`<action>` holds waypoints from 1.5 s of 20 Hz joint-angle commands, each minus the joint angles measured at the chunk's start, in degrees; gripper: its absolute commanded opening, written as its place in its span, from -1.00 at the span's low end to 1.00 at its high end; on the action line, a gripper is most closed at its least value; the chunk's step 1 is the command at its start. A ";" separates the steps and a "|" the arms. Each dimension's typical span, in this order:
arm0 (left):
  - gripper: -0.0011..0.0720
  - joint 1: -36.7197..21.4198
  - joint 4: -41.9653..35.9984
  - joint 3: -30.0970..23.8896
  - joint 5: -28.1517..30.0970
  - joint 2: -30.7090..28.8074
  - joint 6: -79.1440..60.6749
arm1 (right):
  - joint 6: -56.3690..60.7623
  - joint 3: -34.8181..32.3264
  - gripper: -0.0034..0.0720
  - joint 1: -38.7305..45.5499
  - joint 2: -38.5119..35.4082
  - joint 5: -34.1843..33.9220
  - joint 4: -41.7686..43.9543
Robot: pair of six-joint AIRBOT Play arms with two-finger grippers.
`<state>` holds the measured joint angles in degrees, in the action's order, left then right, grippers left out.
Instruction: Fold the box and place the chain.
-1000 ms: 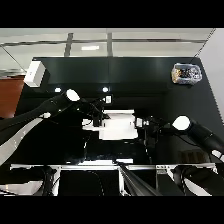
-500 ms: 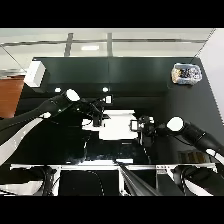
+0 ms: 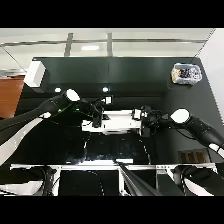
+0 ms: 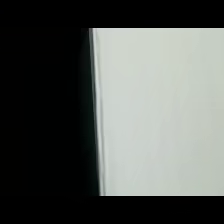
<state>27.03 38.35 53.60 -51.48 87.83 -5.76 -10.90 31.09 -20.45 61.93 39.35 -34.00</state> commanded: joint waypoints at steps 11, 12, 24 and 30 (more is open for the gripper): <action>-0.88 0.02 0.00 0.09 -0.02 0.04 -0.04 | -2.29 1.20 0.97 4.17 2.95 5.73 4.15; -0.88 0.02 0.00 0.09 -0.07 0.04 -0.02 | -3.30 0.90 0.97 3.45 3.93 5.60 4.17; -0.88 0.11 1.07 1.38 -1.53 0.61 -0.04 | -12.61 0.76 0.95 2.10 10.86 5.38 7.08; -0.88 0.11 1.44 1.38 -1.70 0.66 -0.02 | -11.26 0.90 0.95 2.12 11.06 3.56 5.88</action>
<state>27.16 39.42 54.92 -53.10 88.44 -5.82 -23.20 31.92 -18.28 72.71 44.16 -27.68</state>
